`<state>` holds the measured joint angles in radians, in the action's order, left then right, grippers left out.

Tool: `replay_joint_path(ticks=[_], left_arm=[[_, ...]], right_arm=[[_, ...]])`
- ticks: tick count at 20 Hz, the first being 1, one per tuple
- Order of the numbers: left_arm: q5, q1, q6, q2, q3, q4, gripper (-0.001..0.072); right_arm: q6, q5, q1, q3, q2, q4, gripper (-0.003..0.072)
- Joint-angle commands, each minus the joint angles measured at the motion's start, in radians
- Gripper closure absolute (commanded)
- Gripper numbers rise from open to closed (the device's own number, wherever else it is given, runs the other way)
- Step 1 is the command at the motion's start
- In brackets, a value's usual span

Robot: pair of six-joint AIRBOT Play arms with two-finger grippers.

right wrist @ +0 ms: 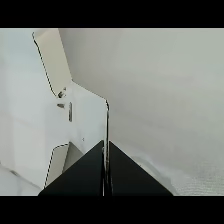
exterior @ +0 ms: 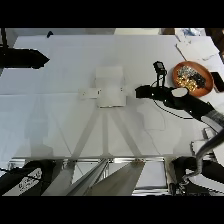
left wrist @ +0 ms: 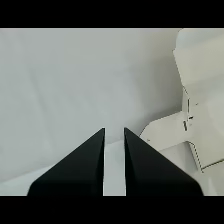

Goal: Fold the box and place the chain.

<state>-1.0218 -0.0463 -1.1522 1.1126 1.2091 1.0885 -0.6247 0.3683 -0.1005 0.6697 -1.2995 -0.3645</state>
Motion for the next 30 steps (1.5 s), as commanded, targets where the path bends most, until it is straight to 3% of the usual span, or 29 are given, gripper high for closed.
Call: replay_joint_path(ticks=[1, 21, 30], left_arm=[[0.000, 0.000, 0.000, 0.000, 0.000, 0.000, 0.0573], [0.000, 0.000, 0.000, 0.000, 0.000, 0.000, 0.0573], [-0.003, 0.006, 0.005, 0.005, 0.000, -0.071, 0.0577]], right_arm=[[-0.003, -0.113, -0.045, -0.045, 0.000, 0.086, 0.0678], [-0.005, -0.122, -0.062, -0.063, 0.001, 0.080, 0.0675], [-0.005, -0.122, -0.062, -0.063, 0.001, 0.080, 0.0675]])
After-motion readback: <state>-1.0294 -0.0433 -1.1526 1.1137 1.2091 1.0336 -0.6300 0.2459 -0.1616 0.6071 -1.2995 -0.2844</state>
